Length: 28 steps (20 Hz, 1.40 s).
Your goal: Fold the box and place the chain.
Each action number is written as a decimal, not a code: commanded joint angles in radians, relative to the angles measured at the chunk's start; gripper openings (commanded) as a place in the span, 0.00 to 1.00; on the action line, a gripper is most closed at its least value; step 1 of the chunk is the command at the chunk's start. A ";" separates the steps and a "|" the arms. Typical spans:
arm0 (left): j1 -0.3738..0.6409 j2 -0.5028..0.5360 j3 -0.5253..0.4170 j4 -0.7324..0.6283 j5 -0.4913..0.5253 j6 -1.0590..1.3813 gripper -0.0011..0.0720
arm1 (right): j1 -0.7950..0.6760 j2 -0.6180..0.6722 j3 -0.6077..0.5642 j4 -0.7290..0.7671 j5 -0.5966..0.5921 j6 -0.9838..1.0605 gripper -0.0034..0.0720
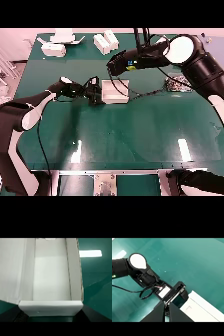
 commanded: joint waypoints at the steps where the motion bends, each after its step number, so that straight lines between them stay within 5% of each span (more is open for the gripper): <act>1: 0.001 0.001 0.000 0.000 0.000 0.000 0.72 | 0.001 -0.037 -0.014 0.010 -0.030 -0.032 0.06; 23: 0.001 0.001 0.000 0.000 0.000 0.000 0.72 | -0.039 -0.158 -0.257 0.040 -0.183 -0.053 0.07; 24: 0.001 0.001 0.000 0.000 0.000 0.000 0.72 | -0.045 -0.162 -0.258 0.040 -0.183 -0.052 0.09; 26: 0.001 0.001 0.000 0.000 0.000 0.000 0.72 | -0.064 -0.163 -0.258 0.040 -0.187 -0.052 0.44; 28: 0.001 0.001 0.000 0.000 0.000 0.000 0.72 | -0.085 -0.163 -0.258 0.040 -0.190 -0.052 0.49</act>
